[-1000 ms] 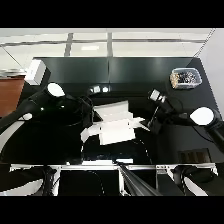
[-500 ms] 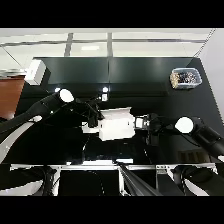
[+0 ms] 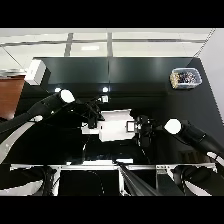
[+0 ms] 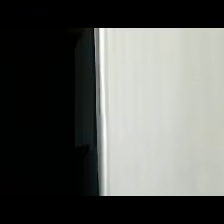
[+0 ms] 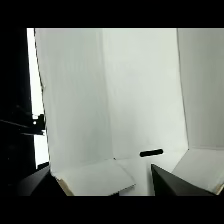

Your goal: Fold the box and place the chain.

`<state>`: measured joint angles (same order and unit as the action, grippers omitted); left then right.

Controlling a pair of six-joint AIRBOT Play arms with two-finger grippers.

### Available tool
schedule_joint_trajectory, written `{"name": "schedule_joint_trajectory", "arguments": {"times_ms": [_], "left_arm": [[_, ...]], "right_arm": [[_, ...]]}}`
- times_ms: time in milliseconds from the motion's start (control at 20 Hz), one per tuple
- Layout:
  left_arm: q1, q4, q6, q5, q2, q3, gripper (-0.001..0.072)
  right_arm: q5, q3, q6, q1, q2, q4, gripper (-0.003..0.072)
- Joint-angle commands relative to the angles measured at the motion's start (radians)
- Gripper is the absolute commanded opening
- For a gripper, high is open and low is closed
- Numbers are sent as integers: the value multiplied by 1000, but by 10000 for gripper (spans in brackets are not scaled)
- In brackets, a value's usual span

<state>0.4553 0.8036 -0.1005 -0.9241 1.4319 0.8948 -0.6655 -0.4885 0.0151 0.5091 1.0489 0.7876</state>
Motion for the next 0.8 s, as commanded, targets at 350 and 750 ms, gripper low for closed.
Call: {"name": "schedule_joint_trajectory", "arguments": {"times_ms": [350, 750], "left_arm": [[0, 0, 21, -27, 0, 0, 29], [5, 1, 59, -27, 0, 0, 28]], "right_arm": [[14, -113, -16, -87, 8, -39, 695], [-27, -113, -249, -136, 75, -261, 696]]}}
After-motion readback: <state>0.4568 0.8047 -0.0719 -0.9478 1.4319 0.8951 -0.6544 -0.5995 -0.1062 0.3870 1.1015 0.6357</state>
